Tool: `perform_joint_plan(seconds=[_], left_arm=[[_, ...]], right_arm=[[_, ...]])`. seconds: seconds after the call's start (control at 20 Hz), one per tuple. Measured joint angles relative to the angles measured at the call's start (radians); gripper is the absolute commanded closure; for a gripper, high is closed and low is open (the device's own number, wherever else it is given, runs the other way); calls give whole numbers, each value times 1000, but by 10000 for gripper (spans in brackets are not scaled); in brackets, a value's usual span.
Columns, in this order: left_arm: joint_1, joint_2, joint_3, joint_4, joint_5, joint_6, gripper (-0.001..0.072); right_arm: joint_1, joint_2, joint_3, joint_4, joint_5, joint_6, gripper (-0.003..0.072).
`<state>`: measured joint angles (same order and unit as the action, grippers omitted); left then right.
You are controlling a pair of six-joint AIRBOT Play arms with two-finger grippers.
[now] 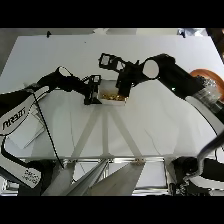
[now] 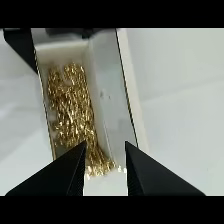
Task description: Fold the box and place the chain.
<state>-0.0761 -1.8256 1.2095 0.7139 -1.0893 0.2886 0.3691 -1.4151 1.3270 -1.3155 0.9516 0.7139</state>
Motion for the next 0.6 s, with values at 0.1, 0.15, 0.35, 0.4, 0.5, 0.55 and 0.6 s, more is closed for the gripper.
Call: perform_joint_plan(seconds=[0.1,0.15,0.35,0.4,0.5,0.55,0.6], left_arm=[[0,0,0,0,0,0,386],[0,0,0,0,0,0,386],[0,0,0,0,0,0,386],[0,0,0,0,0,0,386],[0,0,0,0,0,0,386],[0,0,0,0,0,0,386],[0,0,0,0,0,0,386]], right_arm=[[-65,20,0,2,54,-16,417],[-104,24,0,11,84,-35,417],[-270,5,-9,105,169,-146,419],[-296,-13,-14,122,177,-172,410],[-327,-68,-25,150,193,-230,311],[-335,-101,-29,167,196,-265,224],[-337,-133,-31,182,199,-301,178]])
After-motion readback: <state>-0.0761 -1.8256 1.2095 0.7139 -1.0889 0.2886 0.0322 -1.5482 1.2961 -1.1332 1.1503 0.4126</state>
